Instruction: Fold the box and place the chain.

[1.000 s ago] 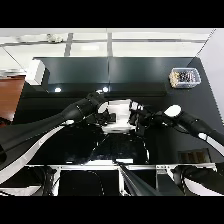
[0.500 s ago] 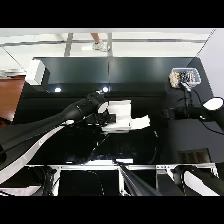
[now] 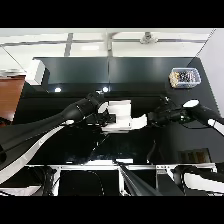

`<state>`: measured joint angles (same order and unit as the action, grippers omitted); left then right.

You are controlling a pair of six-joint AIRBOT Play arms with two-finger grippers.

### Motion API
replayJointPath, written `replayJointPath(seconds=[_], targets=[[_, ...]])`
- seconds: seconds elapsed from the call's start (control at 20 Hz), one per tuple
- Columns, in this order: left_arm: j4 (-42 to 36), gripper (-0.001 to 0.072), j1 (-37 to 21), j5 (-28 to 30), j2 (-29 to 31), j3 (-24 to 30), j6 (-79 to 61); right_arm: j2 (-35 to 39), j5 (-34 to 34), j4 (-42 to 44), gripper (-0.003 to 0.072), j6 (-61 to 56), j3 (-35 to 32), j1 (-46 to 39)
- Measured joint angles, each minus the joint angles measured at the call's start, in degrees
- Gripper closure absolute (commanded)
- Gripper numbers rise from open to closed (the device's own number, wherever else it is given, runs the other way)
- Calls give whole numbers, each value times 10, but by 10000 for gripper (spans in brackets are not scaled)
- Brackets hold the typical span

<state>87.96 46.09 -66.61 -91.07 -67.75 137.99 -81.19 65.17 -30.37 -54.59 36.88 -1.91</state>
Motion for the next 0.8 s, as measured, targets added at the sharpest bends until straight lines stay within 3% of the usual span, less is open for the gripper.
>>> replayJointPath(seconds=[0.1,0.2,0.25,0.45,0.65,0.8], targets=[[0,682,0,0,0,0,0,-7,22,-8,652,15,30,21],[0,682,0,0,0,0,0,-10,59,-26,116,22,63,32],[0,682,0,0,0,0,0,-12,78,-34,87,25,76,36],[0,682,0,0,0,0,0,-14,119,-38,93,27,106,46],[-1,682,0,1,0,0,0,-14,105,-38,334,12,115,77],[-1,682,0,1,0,0,0,-14,77,-43,334,-10,121,111]])
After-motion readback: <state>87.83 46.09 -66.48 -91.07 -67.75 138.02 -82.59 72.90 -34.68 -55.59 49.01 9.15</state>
